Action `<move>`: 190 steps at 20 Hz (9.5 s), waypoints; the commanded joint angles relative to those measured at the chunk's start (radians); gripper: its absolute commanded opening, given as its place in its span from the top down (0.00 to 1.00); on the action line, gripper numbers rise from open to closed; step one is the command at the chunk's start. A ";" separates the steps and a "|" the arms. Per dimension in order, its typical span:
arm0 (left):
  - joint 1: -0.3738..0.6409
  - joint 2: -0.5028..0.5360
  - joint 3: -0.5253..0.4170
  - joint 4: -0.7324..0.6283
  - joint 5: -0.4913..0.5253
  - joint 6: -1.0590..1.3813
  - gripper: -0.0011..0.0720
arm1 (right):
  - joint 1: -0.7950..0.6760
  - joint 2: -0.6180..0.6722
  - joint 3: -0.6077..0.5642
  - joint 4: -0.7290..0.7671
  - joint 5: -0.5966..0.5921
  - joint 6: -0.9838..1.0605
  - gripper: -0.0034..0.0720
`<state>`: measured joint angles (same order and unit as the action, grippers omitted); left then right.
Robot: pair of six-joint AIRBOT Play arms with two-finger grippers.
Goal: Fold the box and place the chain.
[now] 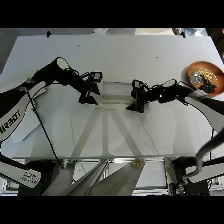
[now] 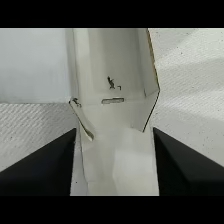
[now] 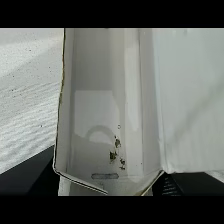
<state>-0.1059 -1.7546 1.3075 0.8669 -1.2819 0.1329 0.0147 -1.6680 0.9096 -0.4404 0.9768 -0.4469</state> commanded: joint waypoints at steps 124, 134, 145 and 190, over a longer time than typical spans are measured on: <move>0.195 0.310 -0.300 0.218 0.068 -1.052 0.97 | 0.000 0.000 0.001 0.000 0.000 0.000 0.29; 0.106 0.182 -0.300 0.068 0.171 -1.100 0.97 | 0.001 -0.001 0.000 0.000 0.000 0.000 0.29; 0.051 0.167 -0.300 -0.103 0.231 -1.049 0.97 | 0.001 -0.001 0.000 0.000 0.000 0.000 0.29; 0.053 0.147 -0.300 -0.396 0.223 -0.781 0.42 | 0.001 -0.001 0.000 0.000 0.000 0.000 0.29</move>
<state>-0.0525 -1.6005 1.0077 0.5373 -1.0561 -0.7254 0.0154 -1.6684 0.9100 -0.4404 0.9768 -0.4465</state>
